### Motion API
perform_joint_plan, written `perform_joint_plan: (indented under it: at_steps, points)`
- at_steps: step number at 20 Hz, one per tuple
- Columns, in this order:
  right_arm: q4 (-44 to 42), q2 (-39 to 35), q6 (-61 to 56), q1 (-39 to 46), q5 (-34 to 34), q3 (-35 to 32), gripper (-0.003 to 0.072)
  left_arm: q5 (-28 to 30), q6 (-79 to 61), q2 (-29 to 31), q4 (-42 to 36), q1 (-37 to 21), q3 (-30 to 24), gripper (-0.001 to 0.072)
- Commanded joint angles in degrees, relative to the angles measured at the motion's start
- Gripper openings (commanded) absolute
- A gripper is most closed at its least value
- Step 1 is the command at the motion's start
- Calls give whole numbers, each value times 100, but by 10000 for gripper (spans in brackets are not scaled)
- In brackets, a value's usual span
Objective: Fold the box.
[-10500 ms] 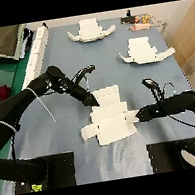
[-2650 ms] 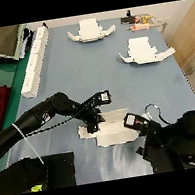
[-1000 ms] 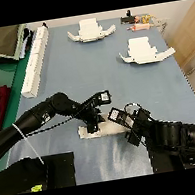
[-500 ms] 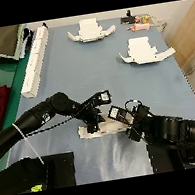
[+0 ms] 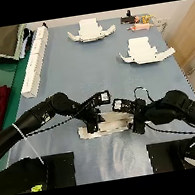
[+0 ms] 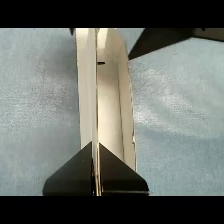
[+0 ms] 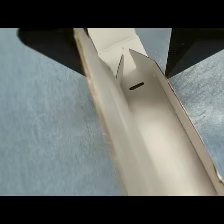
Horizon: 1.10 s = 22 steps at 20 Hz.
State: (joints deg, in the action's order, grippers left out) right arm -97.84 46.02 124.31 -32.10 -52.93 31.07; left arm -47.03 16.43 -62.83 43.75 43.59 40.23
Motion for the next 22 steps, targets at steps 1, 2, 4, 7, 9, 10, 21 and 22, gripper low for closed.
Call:
perform_joint_plan:
  at_steps: [1, 2, 4, 7, 9, 10, 21, 22]
  points:
    - [-1228, 55, 1803, 752, -37, 4, 664, 9, -7, -4, -2, 0, -2, 14]
    - [-1187, 125, 1932, 772, -63, 4, 664, 9, -7, -4, 0, 0, -4, 14]
    - [-1193, 299, 1932, 769, -133, 4, 664, 4, -7, -4, -2, 0, -4, 14]
    - [-1187, 391, 1932, 769, -348, 2, 665, 9, -7, -4, -2, 0, -2, 14]
    - [-1182, 391, 1961, 772, -365, -4, 665, 7, -7, -4, -2, 0, -4, 14]
    - [-1196, 391, 2138, 772, -365, -28, 665, 7, -7, -4, -2, 0, -4, 14]
    - [-1097, 402, 2406, 772, -24, -245, 664, 7, -7, -4, -2, 0, -4, 14]
    - [-1097, 402, 2406, 772, -24, -245, 664, 7, -7, -4, -2, 0, -2, 14]
